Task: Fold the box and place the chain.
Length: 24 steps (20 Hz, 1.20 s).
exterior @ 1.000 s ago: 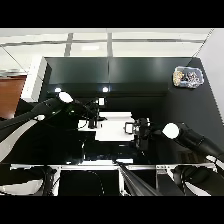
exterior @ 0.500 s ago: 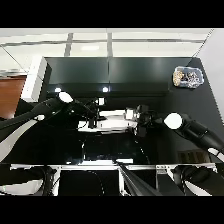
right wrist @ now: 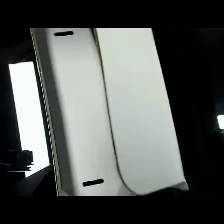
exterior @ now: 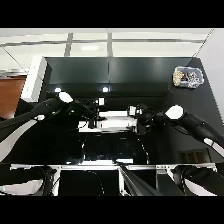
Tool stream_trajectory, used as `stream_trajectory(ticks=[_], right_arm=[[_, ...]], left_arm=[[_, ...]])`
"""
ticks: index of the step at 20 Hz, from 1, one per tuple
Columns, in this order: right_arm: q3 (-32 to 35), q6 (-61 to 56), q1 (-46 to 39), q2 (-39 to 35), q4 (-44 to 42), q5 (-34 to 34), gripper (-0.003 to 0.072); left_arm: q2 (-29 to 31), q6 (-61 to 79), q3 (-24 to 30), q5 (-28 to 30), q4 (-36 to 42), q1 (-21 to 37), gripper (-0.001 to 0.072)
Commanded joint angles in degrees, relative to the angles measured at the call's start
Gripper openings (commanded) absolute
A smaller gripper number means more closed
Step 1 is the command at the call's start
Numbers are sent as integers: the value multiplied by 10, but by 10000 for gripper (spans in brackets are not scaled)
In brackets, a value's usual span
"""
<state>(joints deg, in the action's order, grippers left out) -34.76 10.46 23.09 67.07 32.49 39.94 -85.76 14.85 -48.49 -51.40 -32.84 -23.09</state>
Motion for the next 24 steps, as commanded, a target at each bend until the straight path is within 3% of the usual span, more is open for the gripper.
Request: stream_trajectory(ticks=[1, 7, 24], right_arm=[[-1, 82, -6, 48, -37, 30, 690], [-1, 112, -45, 82, -40, 46, 662], [-12, 97, -18, 93, -43, 23, 662]], left_arm=[[0, 0, 0, 2, 0, 0, 29], [0, 0, 0, 2, 0, 0, 29], [0, 0, 0, 2, 1, 0, 29]])
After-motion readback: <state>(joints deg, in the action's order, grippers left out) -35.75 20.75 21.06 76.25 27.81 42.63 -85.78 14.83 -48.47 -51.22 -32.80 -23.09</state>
